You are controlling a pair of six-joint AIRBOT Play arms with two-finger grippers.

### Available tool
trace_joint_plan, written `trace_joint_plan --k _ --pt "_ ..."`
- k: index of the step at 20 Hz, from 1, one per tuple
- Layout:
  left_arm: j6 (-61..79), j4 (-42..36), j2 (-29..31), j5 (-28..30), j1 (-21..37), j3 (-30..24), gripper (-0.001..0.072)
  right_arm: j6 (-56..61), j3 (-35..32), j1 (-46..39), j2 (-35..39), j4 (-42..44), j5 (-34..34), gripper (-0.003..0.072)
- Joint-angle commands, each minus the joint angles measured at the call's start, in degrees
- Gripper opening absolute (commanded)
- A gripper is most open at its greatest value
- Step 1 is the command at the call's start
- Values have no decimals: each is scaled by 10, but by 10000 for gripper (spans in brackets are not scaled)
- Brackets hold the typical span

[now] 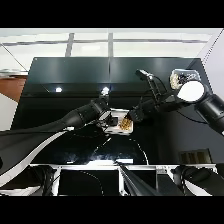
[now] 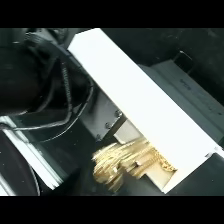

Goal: Fold the box and place the chain.

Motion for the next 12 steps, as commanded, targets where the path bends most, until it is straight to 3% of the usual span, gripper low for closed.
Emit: trace_joint_plan --k 1,11,12 --pt "0 0 0 -5 0 0 27 9 -2 -9 -13 -23 4 382" --pt "-15 -4 0 -2 0 6 30 5 -2 -193 46 -60 108 373" --pt "-15 -4 0 -6 0 13 85 5 -2 -200 46 -59 114 374"
